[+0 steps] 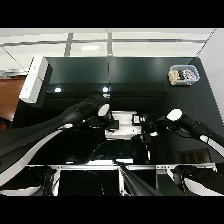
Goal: Fold the box and place the chain.
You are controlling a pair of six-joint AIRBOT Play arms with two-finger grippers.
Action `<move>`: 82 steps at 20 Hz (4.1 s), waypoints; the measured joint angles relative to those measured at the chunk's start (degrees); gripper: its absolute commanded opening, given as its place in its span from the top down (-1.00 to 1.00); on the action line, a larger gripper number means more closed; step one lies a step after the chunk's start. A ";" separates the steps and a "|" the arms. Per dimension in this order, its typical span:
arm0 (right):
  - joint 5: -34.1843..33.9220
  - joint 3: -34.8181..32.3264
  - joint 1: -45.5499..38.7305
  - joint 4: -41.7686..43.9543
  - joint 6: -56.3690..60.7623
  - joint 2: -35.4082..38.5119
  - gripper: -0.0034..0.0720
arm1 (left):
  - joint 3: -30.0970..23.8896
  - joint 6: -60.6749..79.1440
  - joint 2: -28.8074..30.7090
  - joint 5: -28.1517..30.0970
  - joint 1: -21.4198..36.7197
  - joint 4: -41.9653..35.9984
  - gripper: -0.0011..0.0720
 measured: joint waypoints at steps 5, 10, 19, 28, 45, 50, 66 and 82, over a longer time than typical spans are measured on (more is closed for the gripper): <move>0.00 0.00 0.00 0.00 0.00 0.00 0.75 | 2.12 -6.10 -1.66 -1.05 -2.03 3.69 0.03; -0.02 0.00 0.00 0.02 0.00 0.00 0.75 | 2.54 -7.98 -2.05 -1.36 -2.49 4.66 0.04; 0.00 0.00 0.00 0.00 -0.02 0.00 0.75 | 1.53 -8.57 -1.73 -1.29 -2.54 4.59 0.05; 0.02 0.00 0.00 0.00 0.02 0.00 0.75 | 1.25 -8.57 -1.64 1.11 -2.54 3.91 0.65; -0.02 0.00 0.00 0.00 -0.02 0.00 0.75 | -2.80 -10.75 1.09 4.57 -0.72 1.81 0.50; -0.07 0.00 0.00 0.02 -0.09 0.00 0.75 | -3.21 -10.71 1.16 5.53 -0.70 1.38 0.91; -0.81 0.00 0.00 0.70 0.87 0.00 0.74 | -3.32 -10.78 1.05 7.37 -0.70 2.19 0.91; 2.27 -0.02 -1.53 -9.29 5.29 7.96 -0.75 | -3.32 -9.05 0.98 8.15 -0.68 2.29 0.91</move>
